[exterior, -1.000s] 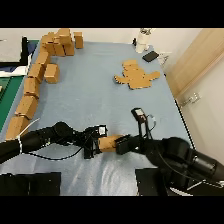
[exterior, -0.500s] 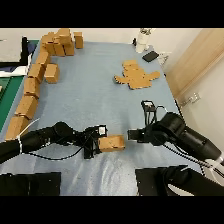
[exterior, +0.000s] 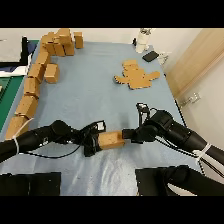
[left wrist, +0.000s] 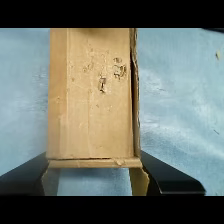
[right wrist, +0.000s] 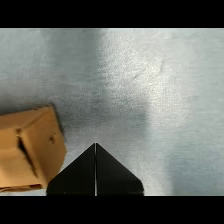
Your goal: Fold the box.
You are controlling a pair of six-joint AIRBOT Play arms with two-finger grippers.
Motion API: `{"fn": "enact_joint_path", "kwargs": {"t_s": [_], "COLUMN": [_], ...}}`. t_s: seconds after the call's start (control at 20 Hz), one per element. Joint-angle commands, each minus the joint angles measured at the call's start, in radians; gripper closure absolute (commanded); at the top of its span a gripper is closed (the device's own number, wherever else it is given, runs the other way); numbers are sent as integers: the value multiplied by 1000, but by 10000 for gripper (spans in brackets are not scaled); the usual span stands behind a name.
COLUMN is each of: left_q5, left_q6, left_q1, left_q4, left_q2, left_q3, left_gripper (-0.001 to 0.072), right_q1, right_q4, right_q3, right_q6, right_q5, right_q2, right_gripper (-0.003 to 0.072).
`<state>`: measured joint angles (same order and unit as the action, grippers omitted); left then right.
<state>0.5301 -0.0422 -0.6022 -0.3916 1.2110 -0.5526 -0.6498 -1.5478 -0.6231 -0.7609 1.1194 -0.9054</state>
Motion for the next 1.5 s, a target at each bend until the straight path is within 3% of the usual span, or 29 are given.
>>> {"fn": "enact_joint_path", "kwargs": {"t_s": [0.0, 0.3, 0.45, 0.6, 0.8, 1.2, 1.45], "left_q5": [-21, -114, -198, -243, -298, -325, -323], "left_q6": [165, 399, 488, 512, 559, 785, 821], "left_q1": [71, 389, 588, 725, 777, 778, 778], "left_q4": [-74, -245, -248, -248, -247, -248, -248], "left_q2": [-48, -78, -69, -42, 53, 380, 492], "left_q3": [-1, -1, -1, -15, -93, -451, -613], "left_gripper": [186, 186, 186, 186, 186, 187, 187], "right_q1": [32, 60, 60, 60, 60, 60, 60], "right_q4": [8, 34, 48, 68, 71, 71, 71], "right_q3": [-1, -1, -1, -1, -1, -1, -4], "right_q6": [13, 11, 8, -3, -17, -76, -82], "right_q5": [-7, -7, -7, -10, -13, -13, -13], "right_q2": [-5, -5, -5, -5, -5, -5, -5], "right_gripper": [683, 683, 683, 683, 683, 683, 683]}}
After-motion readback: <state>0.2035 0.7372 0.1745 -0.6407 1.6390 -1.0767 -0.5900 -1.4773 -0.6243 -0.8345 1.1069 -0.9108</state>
